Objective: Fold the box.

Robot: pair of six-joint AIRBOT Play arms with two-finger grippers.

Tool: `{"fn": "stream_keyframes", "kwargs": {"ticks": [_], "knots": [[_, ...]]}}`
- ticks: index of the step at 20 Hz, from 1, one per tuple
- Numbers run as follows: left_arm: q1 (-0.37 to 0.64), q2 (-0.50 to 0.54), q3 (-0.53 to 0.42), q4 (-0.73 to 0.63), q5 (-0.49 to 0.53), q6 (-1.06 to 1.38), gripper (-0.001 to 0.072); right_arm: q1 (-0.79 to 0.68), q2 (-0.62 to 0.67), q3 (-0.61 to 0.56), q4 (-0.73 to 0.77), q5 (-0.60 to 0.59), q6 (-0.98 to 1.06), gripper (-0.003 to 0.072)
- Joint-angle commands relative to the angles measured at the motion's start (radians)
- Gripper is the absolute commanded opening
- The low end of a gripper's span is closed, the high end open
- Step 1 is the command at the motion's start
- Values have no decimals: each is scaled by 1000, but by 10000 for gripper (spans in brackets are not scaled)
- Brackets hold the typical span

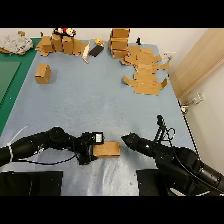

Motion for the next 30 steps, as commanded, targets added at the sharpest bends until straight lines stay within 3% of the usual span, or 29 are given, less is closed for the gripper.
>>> {"fn": "stream_keyframes", "kwargs": {"ticks": [1, 5, 9, 14, 17, 19, 24, 30], "knots": [[6, 39, 29, -3, 12, -124, 520, -1, 1, 1, -173, -77, 165, 1], [124, 141, 40, 48, 92, -250, 521, -1, 1, 1, -274, -147, 237, 2], [425, 202, 41, 183, 183, -393, 521, -1, 1, 1, -306, -154, 264, 2], [880, 149, 60, 183, 210, -393, 521, -1, 1, 1, -309, -153, 272, 2], [1036, 60, 114, 183, 209, -395, 521, -1, 1, 1, -309, -154, 272, 2], [1082, -29, 179, 183, 180, -400, 521, -1, 1, 1, -332, -154, 286, 2], [1087, -252, 352, 183, 166, -549, 521, -1, 1, 7, -382, -153, 350, 2], [1087, -360, 444, 183, 198, -565, 520, -1, 1, 41, -428, -158, 350, 2]]}}
